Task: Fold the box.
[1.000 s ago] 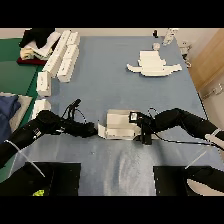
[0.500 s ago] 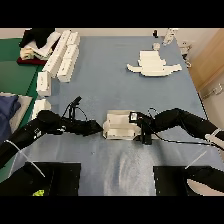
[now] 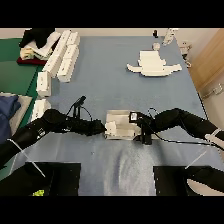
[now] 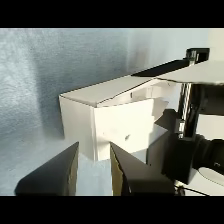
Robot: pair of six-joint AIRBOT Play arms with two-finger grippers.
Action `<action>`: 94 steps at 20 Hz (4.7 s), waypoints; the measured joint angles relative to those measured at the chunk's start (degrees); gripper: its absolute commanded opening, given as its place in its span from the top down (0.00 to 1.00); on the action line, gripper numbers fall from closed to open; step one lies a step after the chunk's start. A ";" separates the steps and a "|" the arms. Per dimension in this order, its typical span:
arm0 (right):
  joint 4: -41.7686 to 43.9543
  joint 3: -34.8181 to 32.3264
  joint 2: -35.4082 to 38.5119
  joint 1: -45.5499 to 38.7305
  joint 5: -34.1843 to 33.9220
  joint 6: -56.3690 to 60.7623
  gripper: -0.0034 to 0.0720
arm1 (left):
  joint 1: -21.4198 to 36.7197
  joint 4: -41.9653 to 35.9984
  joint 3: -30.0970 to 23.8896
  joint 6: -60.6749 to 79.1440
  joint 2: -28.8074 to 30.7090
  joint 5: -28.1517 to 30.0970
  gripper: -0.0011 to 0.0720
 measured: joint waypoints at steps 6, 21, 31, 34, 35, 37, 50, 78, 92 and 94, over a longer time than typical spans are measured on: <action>0.00 0.00 0.00 0.00 0.00 0.00 0.27 | -10.49 19.17 7.17 -22.97 -3.23 2.54 0.57; 0.02 0.00 0.00 0.00 -0.09 0.02 0.27 | -18.84 45.00 25.44 -51.01 -17.38 -12.15 0.57; 0.00 0.00 0.00 0.00 -0.02 0.00 0.27 | -20.96 45.83 27.71 -52.30 -19.82 -14.12 0.57; 0.00 0.00 0.00 0.00 -0.02 0.02 0.27 | -21.59 47.78 29.59 -52.30 -21.33 -14.58 0.57; 0.02 0.00 0.00 0.00 -0.02 0.00 0.27 | -21.77 48.54 30.25 -52.30 -22.12 -14.95 0.57; 0.00 0.00 0.00 0.00 -0.02 0.00 0.27 | -21.90 49.20 31.10 -52.26 -23.67 -16.41 0.57; 0.00 0.00 0.00 0.00 0.02 0.02 0.27 | -24.13 52.94 33.79 -54.14 -28.15 -18.97 0.59; 0.00 0.00 0.00 0.00 0.00 0.04 0.27 | -29.94 59.28 41.13 -58.49 -32.92 -26.25 0.47; -0.02 0.00 0.00 0.00 0.00 0.02 0.27 | -29.79 60.28 42.05 -57.66 -24.20 -34.62 0.47; 0.00 0.00 0.00 0.00 0.00 0.02 0.27 | -29.90 59.23 42.10 -57.61 -20.94 -35.65 0.55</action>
